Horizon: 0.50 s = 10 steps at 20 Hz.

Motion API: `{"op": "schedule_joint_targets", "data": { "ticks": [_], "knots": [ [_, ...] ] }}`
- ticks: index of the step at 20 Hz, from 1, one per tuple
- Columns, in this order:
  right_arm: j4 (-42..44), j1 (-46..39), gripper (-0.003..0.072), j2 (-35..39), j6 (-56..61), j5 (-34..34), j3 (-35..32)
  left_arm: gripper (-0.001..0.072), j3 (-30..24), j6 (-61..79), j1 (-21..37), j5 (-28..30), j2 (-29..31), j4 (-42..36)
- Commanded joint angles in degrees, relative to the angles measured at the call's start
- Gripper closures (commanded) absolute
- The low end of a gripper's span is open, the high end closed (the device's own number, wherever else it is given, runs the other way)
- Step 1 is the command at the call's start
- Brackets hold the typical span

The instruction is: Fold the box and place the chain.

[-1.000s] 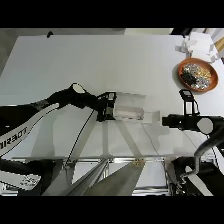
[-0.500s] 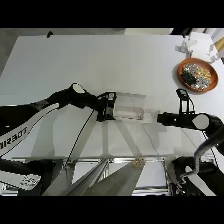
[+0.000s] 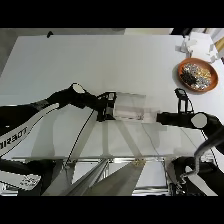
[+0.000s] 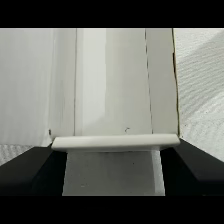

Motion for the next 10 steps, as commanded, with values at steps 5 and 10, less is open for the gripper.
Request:
{"op": "schedule_joint_targets", "data": {
  "ticks": [5,10],
  "knots": [
    [14.62,-0.02,0.0671,-5.38,-11.13,-0.42,0.0,0.0458,-0.02,0.0,0.0,0.02,-0.02,0.02],
    [21.16,-0.02,0.067,-5.46,-16.0,-0.5,0.07,0.0458,-0.02,0.02,0.0,0.0,-0.02,0.02]
  ]
}}
